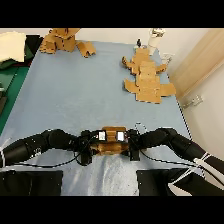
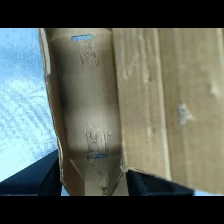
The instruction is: Fold the box.
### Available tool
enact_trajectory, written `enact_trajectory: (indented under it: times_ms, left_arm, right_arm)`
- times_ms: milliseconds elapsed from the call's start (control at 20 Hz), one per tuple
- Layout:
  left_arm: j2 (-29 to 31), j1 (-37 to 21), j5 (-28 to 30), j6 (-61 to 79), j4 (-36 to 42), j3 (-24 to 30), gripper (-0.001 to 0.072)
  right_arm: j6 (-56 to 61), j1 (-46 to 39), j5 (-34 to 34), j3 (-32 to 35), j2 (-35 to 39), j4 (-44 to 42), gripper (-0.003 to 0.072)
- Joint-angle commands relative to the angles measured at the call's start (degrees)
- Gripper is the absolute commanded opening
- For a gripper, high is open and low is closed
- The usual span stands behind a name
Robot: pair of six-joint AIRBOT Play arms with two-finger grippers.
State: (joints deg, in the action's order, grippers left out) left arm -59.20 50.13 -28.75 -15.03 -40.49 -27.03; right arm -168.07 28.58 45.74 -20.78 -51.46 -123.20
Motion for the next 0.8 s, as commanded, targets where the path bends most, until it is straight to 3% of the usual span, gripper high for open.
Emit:
enact_trajectory:
  times_ms: [0,200,250,300,500,750]
  left_arm:
    - [-0.5,0.6,2.7,2.2,-0.2,0.0,0.0223]
    - [-0.5,0.6,3.4,4.2,-0.2,-0.1,0.0211]
    - [-0.5,0.6,3.3,4.2,-0.2,-0.2,0.0089]
    - [-0.5,0.9,3.4,4.2,-0.2,-0.4,0.0053]
    - [-0.5,3.5,7.7,4.2,-0.2,-0.5,0.0053]
    - [-0.5,4.0,8.4,4.1,1.4,-0.5,0.0053]
  right_arm:
    - [0.0,0.1,0.0,0.0,0.0,0.0,0.0440]
    - [0.0,0.1,0.0,0.0,0.0,0.0,0.0440]
    - [0.0,0.1,0.0,0.0,0.0,0.0,0.0440]
    - [0.0,0.1,0.0,0.0,0.0,0.0,0.0440]
    - [0.0,0.1,0.0,0.0,0.0,0.0,0.0440]
    - [0.0,0.1,0.0,0.0,0.0,0.0,0.0440]
